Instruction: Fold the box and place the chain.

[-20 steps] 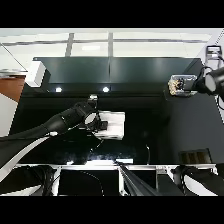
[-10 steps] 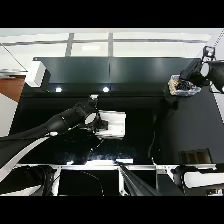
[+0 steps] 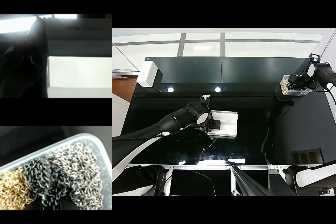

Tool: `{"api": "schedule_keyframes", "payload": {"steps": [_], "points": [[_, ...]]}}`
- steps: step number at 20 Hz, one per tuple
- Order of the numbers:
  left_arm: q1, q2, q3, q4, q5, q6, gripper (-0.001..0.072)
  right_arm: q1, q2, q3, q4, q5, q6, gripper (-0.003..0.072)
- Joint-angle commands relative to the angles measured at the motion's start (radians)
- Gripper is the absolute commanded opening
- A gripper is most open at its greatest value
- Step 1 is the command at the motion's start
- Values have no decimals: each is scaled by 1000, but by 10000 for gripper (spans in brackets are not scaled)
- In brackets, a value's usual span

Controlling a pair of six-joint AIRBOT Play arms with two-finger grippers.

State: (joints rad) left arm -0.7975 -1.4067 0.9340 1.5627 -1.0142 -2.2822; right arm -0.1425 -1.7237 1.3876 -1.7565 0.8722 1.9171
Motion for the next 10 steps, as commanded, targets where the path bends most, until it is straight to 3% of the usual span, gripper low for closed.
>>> {"api": "schedule_keyframes", "payload": {"steps": [1, 5, 10], "points": [[0, -1, 0, 0, 0, 0, 30, -1, 14, 30, 17, 50, -26, 37], [1, 0, 0, 0, 5, 0, 30, -1, 92, 106, 33, 193, -186, 26], [0, -1, 0, -1, 13, 0, 30, -1, 292, 181, 69, 306, -285, 26]]}}
